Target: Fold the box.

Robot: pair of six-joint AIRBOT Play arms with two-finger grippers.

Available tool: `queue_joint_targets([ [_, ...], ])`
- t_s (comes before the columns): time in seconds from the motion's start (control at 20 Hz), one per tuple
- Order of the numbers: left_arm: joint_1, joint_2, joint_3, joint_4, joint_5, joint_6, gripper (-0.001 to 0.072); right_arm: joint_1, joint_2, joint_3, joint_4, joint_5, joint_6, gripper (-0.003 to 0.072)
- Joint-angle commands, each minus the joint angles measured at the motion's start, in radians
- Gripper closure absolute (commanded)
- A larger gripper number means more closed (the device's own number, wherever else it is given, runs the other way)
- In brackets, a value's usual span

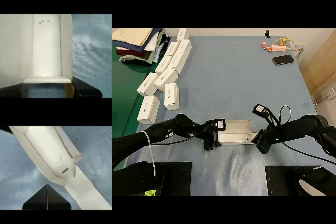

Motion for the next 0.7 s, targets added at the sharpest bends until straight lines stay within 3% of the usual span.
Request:
queue_joint_targets([
  [0.0,0.000,-0.001,0.000,0.000,0.006,0.000,0.0183,0.002,0.002,0.001,0.244,0.089,0.156,0.0683],
  [0.2,0.000,-0.001,0.000,-0.001,0.006,-0.001,0.0183,0.001,-0.079,0.071,0.244,0.252,0.192,0.0683],
  [0.5,0.001,-0.001,0.000,-0.001,0.009,-0.001,0.0183,-0.001,-0.301,0.216,0.208,0.280,0.190,0.0683],
  [0.65,0.000,-0.001,0.000,-0.001,0.006,-0.001,0.0183,0.000,-0.379,0.235,0.164,0.279,0.187,0.0683],
])
